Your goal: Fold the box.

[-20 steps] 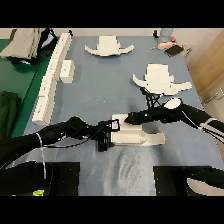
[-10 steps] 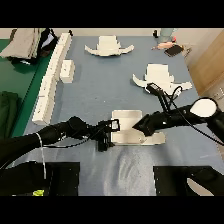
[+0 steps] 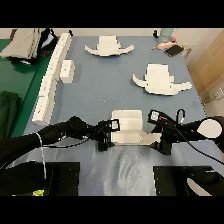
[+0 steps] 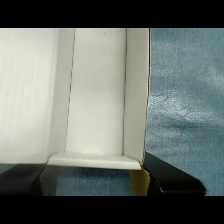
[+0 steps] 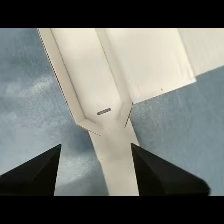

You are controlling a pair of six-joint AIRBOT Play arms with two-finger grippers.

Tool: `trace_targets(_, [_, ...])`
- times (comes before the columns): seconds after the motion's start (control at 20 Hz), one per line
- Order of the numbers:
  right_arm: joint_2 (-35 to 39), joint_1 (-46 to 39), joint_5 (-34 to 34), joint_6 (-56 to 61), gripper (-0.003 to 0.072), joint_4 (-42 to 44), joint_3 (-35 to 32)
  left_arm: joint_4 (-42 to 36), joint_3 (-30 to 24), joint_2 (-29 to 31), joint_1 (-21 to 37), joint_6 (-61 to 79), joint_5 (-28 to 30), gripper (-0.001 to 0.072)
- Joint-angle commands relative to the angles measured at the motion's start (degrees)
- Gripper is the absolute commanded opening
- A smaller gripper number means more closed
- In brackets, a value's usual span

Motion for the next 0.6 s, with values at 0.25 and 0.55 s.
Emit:
trace_targets(0.25, [-4.1,0.0,-12.6,-16.9,0.0646,1.0,-4.7,0.0,0.0,0.0,0.0,0.0,0.0,0.0596])
trace_targets(0.55, [-6.8,0.0,-13.7,-20.1,0.0455,7.2,-4.7,0.0,0.0,0.0,0.0,0.0,0.0,0.0596])
